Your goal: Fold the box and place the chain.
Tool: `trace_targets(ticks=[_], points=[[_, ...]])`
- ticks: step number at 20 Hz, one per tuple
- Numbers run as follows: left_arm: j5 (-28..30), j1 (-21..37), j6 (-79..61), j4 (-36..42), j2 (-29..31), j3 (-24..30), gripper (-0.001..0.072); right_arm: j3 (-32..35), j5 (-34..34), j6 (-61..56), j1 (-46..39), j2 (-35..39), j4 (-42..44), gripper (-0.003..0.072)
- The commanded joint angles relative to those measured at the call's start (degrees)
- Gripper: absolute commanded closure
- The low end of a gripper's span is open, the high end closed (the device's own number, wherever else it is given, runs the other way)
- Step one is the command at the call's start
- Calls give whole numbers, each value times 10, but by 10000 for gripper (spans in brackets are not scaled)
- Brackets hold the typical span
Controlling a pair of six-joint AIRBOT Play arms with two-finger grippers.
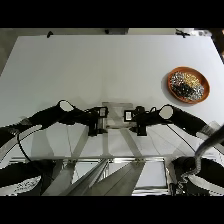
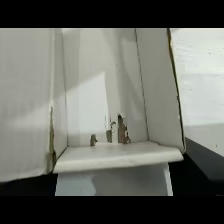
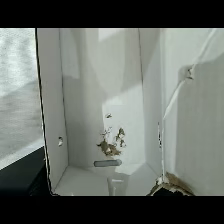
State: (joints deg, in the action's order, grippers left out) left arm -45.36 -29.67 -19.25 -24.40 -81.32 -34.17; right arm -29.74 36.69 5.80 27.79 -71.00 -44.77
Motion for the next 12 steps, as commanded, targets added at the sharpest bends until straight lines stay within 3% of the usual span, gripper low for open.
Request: trace_targets(ticks=[1,2,3,4,5,12], points=[[40,-1,3,33,-4,0,19,0,-1,1,0,0,0,281],[40,-1,4,33,-4,0,120,0,-1,1,0,0,0,281],[34,-1,4,31,-4,0,309,0,-1,1,0,0,0,281],[26,-1,3,30,-4,0,446,0,-1,1,0,0,0,281],[23,-1,3,30,-4,0,520,0,-1,1,0,0,0,281],[23,0,3,30,-4,0,501,0,-1,1,0,0,0,281]])
